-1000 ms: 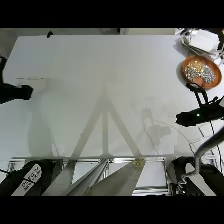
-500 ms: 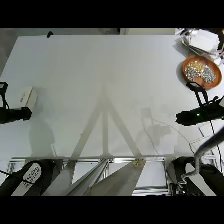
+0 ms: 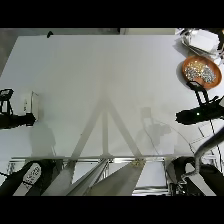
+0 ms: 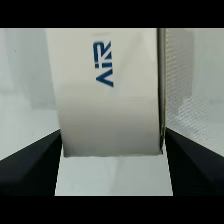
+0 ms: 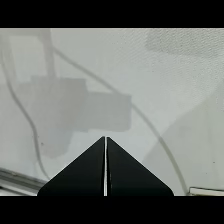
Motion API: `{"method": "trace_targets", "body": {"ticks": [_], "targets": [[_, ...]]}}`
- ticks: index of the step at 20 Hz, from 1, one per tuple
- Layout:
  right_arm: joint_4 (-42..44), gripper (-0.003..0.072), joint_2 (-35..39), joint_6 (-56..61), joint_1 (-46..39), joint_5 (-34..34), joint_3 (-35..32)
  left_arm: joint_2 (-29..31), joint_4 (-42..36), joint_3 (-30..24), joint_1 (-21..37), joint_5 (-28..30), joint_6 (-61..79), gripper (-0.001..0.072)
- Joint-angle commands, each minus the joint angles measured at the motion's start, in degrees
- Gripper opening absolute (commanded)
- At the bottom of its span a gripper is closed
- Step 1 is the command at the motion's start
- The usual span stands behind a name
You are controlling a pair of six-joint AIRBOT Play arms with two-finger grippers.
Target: Fold the box and place the chain.
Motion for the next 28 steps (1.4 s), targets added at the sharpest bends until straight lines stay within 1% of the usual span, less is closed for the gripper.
{"method": "trace_targets", "body": {"ticks": [1,6,9,11,14,19,28], "targets": [[0.0,0.0016,0.0,0.0,0.0,-0.1,0.0,6.1,0.1,0.0,-1.9,4.5,-0.1,0.0691],[0.1,0.0016,0.0,0.1,0.0,-0.7,0.0,16.6,-0.1,0.0,-7.6,4.4,-0.1,0.0690],[0.0,0.0016,0.0,0.0,0.0,-1.1,0.0,22.8,-1.4,-0.1,-8.2,3.4,-0.1,0.0690],[0.0,0.0016,0.0,0.0,0.0,-1.1,0.0,25.3,-3.9,-0.1,-8.2,2.6,-0.1,0.0690],[0.0,0.0016,0.0,0.0,0.0,-1.1,0.0,25.8,-6.4,-0.1,-8.2,0.8,-0.1,0.0690],[0.0,0.0016,0.0,0.0,0.0,-1.1,0.0,25.8,-8.0,-0.2,-8.2,-1.7,-0.1,0.0689],[0.0,0.0016,0.0,0.0,0.0,-1.1,0.0,25.8,-8.0,-0.2,-8.2,-1.7,-0.1,0.0689]]}}
